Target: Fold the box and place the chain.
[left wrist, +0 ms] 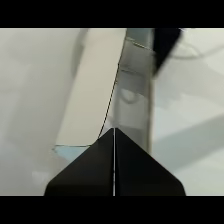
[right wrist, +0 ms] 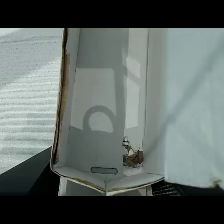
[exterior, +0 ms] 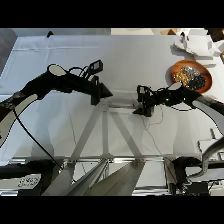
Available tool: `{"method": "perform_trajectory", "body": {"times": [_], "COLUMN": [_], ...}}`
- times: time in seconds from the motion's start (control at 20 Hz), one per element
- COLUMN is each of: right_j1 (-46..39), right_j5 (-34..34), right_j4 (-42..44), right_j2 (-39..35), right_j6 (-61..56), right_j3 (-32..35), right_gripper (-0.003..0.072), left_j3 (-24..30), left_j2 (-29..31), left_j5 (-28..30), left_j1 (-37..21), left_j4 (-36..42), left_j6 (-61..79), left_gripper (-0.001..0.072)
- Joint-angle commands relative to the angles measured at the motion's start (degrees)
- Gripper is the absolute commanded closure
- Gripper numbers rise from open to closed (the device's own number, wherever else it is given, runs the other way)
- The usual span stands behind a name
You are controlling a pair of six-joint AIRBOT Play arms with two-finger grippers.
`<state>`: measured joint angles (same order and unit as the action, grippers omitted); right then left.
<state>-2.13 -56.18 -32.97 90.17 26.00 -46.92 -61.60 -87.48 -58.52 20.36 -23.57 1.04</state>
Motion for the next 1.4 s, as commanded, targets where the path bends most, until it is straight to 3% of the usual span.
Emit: {"method": "perform_trajectory", "body": {"times": [0.0, 0.45, 0.9, 1.2, 1.35], "right_j1": [0.02, 0.02, 0.02, 0.02, 0.02], "right_j5": [0.0, 0.0, 0.0, 0.0, 0.0], "right_j4": [0.02, 0.02, 0.02, 0.02, 0.02], "right_j2": [0.02, 0.02, 0.02, 0.02, 0.02], "right_j6": [-0.02, -0.02, -0.02, -0.02, -0.02], "right_j3": [0.02, 0.02, 0.02, 0.02, 0.02], "right_gripper": [0.0251, 0.0251, 0.0251, 0.0251, 0.0251], "left_j3": [0.02, 0.02, 0.02, 0.02, 0.02], "left_j2": [-0.68, -7.08, -7.78, -2.71, 1.99], "left_j5": [9.53, 12.11, 13.33, 13.27, 11.58], "left_j1": [0.46, 0.42, 0.28, 0.28, 0.28], "left_j4": [3.1, 3.02, 2.97, 2.32, -4.24], "left_j6": [-0.81, -1.31, -1.31, -1.31, -1.9], "left_gripper": [0.0696, 0.0696, 0.0696, 0.0697, 0.0697]}}
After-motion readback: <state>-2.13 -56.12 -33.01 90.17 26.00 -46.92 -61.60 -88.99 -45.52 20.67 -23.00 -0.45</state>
